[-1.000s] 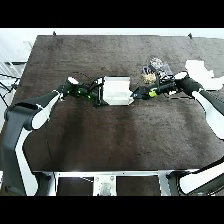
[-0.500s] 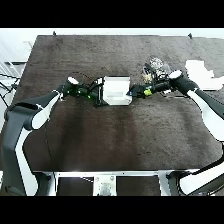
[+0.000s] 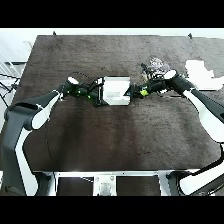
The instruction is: Fold the box and place the chain.
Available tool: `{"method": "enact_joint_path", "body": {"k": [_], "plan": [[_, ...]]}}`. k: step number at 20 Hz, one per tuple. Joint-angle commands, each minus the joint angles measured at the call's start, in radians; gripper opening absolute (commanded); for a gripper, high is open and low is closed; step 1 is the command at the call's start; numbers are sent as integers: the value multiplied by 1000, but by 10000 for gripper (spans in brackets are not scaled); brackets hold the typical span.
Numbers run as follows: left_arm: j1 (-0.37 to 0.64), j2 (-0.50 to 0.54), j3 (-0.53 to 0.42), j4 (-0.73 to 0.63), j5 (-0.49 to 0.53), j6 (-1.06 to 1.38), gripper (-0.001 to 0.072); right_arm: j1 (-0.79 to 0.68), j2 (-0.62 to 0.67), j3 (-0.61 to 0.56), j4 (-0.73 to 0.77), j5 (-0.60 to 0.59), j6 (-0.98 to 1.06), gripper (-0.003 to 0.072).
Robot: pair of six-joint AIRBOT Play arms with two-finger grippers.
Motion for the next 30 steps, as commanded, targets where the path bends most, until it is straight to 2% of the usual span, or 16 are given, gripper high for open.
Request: {"method": "enact_joint_path", "body": {"k": [1,18,23,30], "plan": [[0,-1,0,0,0,0,411,21,0,25,-82,-23,70,531],[0,-1,0,0,-1,0,411,169,-36,152,-496,-39,443,531],[0,-1,0,0,-2,-1,411,210,-61,219,-670,55,583,524],[0,-1,0,0,-2,-3,411,257,-158,369,-747,213,652,510]]}}
